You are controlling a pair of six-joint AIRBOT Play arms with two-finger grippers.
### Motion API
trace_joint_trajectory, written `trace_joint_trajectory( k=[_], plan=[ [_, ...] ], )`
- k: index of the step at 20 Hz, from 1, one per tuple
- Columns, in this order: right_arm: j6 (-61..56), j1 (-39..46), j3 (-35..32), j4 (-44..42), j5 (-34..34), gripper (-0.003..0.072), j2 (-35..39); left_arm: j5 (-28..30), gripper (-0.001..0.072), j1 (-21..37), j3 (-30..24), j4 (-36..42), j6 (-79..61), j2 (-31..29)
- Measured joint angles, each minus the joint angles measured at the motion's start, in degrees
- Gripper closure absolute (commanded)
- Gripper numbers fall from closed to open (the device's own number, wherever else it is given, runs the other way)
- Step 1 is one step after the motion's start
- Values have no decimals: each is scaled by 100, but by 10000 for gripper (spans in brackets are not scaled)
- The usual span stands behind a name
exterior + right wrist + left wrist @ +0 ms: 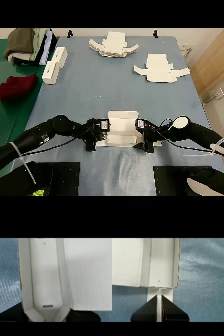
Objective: Fold the box.
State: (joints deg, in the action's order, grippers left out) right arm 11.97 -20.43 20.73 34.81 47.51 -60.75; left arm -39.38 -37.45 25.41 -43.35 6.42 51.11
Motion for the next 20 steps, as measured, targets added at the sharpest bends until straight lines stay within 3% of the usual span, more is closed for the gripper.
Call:
trace_joint_trajectory(
  k=[4, 8, 9, 13, 20],
  plan=[
    [4, 0, 0, 4, 0, 136, 0, -267, 612, 55, 59, -1392, 2592, -1045],
    [4, 0, 0, 15, 0, 136, 0, -807, 614, 629, 76, -3139, 6616, -1812],
    [4, 0, 0, 15, 0, 136, 0, -1027, 693, 872, 70, -3333, 7348, -1884],
    [7, 0, 0, 13, 0, 136, 0, -1453, 695, 1574, -74, -3012, 8605, -1711],
    [4, 0, 0, 13, 0, 136, 0, -1285, 696, 1829, -387, -1255, 8227, -629]
  ],
)
